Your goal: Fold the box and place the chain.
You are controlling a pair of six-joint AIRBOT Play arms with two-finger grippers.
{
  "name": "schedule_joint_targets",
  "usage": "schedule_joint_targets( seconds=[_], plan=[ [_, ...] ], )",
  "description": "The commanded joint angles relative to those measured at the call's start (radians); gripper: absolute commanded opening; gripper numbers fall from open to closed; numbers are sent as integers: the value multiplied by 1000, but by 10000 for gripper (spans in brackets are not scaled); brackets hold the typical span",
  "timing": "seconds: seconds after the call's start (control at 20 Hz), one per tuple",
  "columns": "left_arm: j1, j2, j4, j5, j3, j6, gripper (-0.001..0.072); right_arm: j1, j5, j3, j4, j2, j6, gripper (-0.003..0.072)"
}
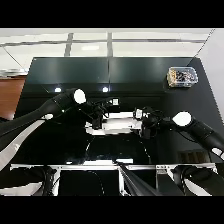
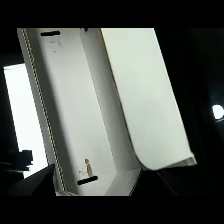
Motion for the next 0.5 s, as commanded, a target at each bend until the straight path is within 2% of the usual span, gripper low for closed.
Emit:
schedule_joint_targets(
  seconds=[0.0, 0.2, 0.45],
  plan=[
    [0, 3, -3, 1, 0, 0, 23, 0, 6, 0, 65, -2, -85, 689],
    [0, 5, -3, 1, 0, 0, 22, 0, -2, 0, 71, -11, -88, 689],
    [0, 5, -3, 0, 24, 0, 22, 0, 92, 0, 71, -69, -111, 689]
  ],
)
